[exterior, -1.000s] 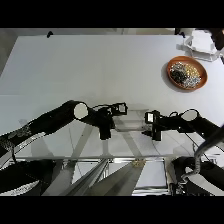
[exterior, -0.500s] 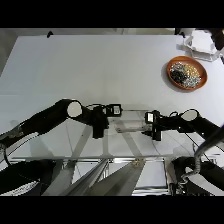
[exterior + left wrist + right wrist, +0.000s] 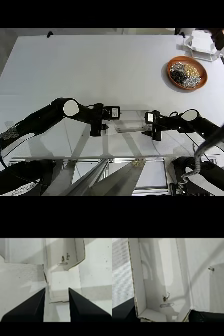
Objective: Fold the box and place the chain.
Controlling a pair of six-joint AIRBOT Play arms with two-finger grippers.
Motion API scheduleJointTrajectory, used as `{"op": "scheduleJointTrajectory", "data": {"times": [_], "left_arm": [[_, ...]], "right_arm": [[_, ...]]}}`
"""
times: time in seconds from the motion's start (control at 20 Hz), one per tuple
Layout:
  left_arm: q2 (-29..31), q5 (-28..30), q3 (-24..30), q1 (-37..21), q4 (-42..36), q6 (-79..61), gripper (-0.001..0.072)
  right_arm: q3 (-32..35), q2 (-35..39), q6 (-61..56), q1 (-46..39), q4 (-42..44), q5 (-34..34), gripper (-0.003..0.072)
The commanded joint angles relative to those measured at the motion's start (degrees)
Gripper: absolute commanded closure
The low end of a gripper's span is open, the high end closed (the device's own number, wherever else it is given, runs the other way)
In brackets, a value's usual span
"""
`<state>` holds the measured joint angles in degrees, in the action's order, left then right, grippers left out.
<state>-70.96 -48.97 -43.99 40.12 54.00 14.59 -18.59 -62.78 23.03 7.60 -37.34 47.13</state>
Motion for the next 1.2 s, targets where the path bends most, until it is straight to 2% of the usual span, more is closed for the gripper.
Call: {"op": "scheduleJointTrajectory", "data": {"times": [0.0, 0.2, 0.4, 0.45, 0.5, 0.85, 0.95, 1.15], "left_arm": [[-1.4, 0.1, 0.0, 0.0, 0.1, -4.2, 0.0385], [-4.9, 0.5, 0.0, 0.2, 0.1, -4.1, 0.0370], [-5.4, 6.8, 0.0, 0.9, -0.5, -4.1, 0.0350], [-5.4, 7.8, 0.0, 1.1, -0.6, -4.1, 0.0301], [-5.4, 7.9, 0.0, 1.3, -0.6, -4.1, 0.0297], [-5.3, 0.6, 0.0, 2.1, -0.9, -4.3, 0.0301], [-5.3, 0.5, 0.0, 2.1, -2.6, -6.1, 0.0375], [-5.4, 2.6, 0.0, 2.7, -5.6, -13.5, 0.0379]], "right_arm": [[0.0, 0.0, 0.0, 0.0, 0.0, 0.0, 0.0366], [0.0, 0.0, 0.0, 0.0, 0.0, 0.0, 0.0366], [0.0, 0.0, 0.0, 0.0, 0.0, 0.0, 0.0366], [0.0, 0.0, 0.0, 0.0, 0.0, 0.0, 0.0366], [0.0, 0.0, 0.0, 0.0, 0.0, 0.0, 0.0366], [0.0, 0.0, 0.0, 0.0, 0.0, 0.0, 0.0366], [0.0, 0.0, 0.0, 0.0, 0.0, 0.0, 0.0366], [0.0, 0.0, 0.0, 0.0, 0.0, 0.0, 0.0366]]}}
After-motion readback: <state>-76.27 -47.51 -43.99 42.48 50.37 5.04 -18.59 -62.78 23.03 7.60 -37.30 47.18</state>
